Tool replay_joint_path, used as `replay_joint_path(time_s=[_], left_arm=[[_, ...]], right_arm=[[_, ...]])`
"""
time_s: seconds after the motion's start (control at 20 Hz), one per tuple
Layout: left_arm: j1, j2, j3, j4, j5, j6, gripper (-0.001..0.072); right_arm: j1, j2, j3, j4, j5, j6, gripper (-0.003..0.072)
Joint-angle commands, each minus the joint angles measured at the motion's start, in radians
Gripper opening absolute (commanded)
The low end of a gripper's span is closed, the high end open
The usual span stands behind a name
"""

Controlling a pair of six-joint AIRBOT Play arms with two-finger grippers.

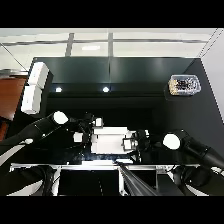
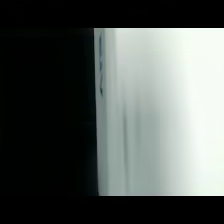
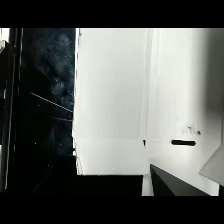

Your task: Fold the box and place the chain.

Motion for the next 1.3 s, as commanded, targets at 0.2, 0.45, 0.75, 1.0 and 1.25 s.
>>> replay_joint_path(time_s=[0.2, 0.45, 0.75, 1.0, 1.25], left_arm=[[0.001, -0.001, 0.001, 0.0, 0.0, 0.001, 0.0031], [0.001, 0.0, 0.001, 0.0, 0.0, -0.002, 0.0031], [0.001, 0.0, 0.001, 0.0, 0.0, -0.002, 0.0031], [0.001, 0.0, 0.001, 0.0, 0.0, -0.002, 0.0031], [0.001, 0.0, 0.001, 0.0, 0.0, -0.002, 0.0031]], right_arm=[[0.09, -0.073, 0.0, 0.058, -0.243, 0.016, 0.0687], [0.089, -0.064, 0.039, 0.003, -0.17, 0.195, 0.0688], [0.055, 0.007, 0.05, -0.054, -0.166, 0.313, 0.0687], [0.019, 0.013, 0.051, -0.053, -0.17, 0.313, 0.0688], [0.019, 0.014, 0.051, -0.113, -0.193, 0.312, 0.0688]])
